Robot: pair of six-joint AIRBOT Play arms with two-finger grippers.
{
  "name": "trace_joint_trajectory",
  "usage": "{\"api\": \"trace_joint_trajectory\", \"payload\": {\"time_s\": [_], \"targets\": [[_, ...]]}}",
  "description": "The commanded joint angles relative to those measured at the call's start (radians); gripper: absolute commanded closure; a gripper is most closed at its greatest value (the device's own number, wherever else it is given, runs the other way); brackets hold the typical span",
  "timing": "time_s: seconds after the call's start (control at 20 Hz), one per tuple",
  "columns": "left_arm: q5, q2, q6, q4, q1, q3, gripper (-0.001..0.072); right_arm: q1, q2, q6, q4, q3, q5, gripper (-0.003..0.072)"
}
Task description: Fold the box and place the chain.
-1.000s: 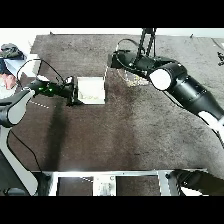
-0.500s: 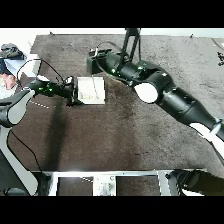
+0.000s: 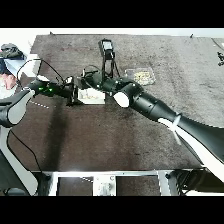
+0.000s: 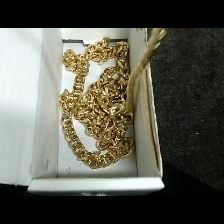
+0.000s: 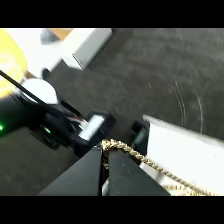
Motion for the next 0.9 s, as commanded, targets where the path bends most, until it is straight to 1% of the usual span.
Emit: {"api": "trace_joint_trajectory", "payload": {"time_s": [0.0, 0.05, 0.1, 0.15, 0.3, 0.35, 0.5, 0.55, 0.6, 0.65, 0.75, 0.85], "targets": [[0.000, 0.001, 0.000, 0.000, 0.000, 0.000, 0.0411, -0.002, -0.073, 0.068, 0.014, 0.001, -0.002, 0.0699], [0.000, 0.001, 0.000, 0.000, 0.001, 0.000, 0.0411, -0.003, -0.091, 0.071, 0.013, 0.001, -0.002, 0.0636], [0.000, 0.001, 0.000, 0.000, 0.001, 0.000, 0.0411, -0.010, -0.107, 0.066, -0.001, 0.001, 0.007, 0.0538], [0.000, 0.001, 0.000, 0.000, 0.001, 0.000, 0.0411, -0.030, -0.115, 0.067, -0.009, 0.001, 0.037, 0.0510], [0.000, 0.001, 0.000, 0.000, 0.000, 0.000, 0.0411, -0.127, -0.093, 0.066, -0.012, 0.000, 0.163, 0.0510], [0.000, 0.001, 0.000, 0.000, 0.001, 0.000, 0.0411, -0.161, -0.081, 0.067, -0.038, 0.000, 0.209, 0.0510], [0.000, 0.001, 0.000, 0.000, 0.001, 0.000, 0.0411, -0.264, -0.055, 0.067, -0.081, 0.000, 0.391, 0.0508], [0.000, 0.001, 0.000, 0.000, 0.001, 0.000, 0.0411, -0.296, -0.055, 0.067, -0.088, -0.005, 0.433, 0.0398], [0.000, 0.001, 0.000, 0.000, 0.000, 0.000, 0.0411, -0.325, -0.055, 0.067, -0.092, -0.020, 0.432, 0.0211], [0.000, 0.001, 0.000, 0.000, 0.000, 0.000, 0.0411, -0.354, -0.055, 0.071, -0.090, -0.045, 0.397, 0.0212], [0.000, 0.001, 0.000, 0.000, 0.000, 0.000, 0.0411, -0.401, -0.064, 0.116, -0.084, -0.090, 0.321, 0.0325], [0.000, 0.001, 0.000, 0.000, 0.000, 0.000, 0.0411, -0.435, -0.106, 0.141, -0.067, -0.095, 0.306, 0.0323]]}}
